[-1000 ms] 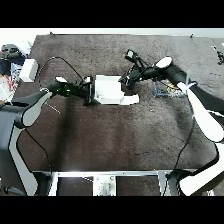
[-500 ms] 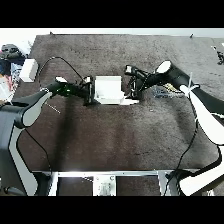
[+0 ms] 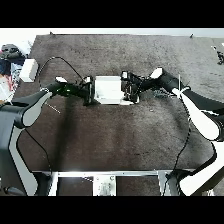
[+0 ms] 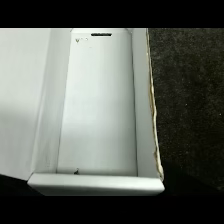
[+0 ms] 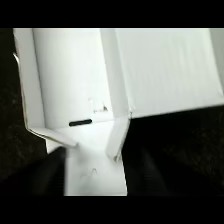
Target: Fold the box and place the chain.
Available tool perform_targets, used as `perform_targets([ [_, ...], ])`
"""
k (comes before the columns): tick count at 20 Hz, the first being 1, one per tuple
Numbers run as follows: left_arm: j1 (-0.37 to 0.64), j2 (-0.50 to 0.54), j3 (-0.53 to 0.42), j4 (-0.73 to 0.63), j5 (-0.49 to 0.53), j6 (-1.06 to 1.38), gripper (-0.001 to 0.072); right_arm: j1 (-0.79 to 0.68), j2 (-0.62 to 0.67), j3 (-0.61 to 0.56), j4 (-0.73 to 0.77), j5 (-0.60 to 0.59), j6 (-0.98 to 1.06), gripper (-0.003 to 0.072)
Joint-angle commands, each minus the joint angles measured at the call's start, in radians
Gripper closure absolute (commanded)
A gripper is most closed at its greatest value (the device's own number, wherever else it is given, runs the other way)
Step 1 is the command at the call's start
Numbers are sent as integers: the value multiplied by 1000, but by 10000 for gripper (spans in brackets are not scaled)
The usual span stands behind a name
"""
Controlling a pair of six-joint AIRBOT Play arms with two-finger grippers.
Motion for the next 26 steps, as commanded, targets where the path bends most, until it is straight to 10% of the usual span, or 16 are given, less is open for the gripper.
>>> perform_targets([
  [1,0,0,0,0,0,0,308,9,-3,-1,25,10,-3,274],
  [6,0,0,0,0,0,0,308,20,-4,-1,25,24,-3,296],
  [7,0,0,0,0,0,0,308,21,-6,-1,26,23,-3,482],
  [8,0,0,0,0,0,0,308,23,-10,-1,25,21,-3,508],
  [26,0,0,0,0,0,0,307,44,-65,3,126,5,-102,508],
])
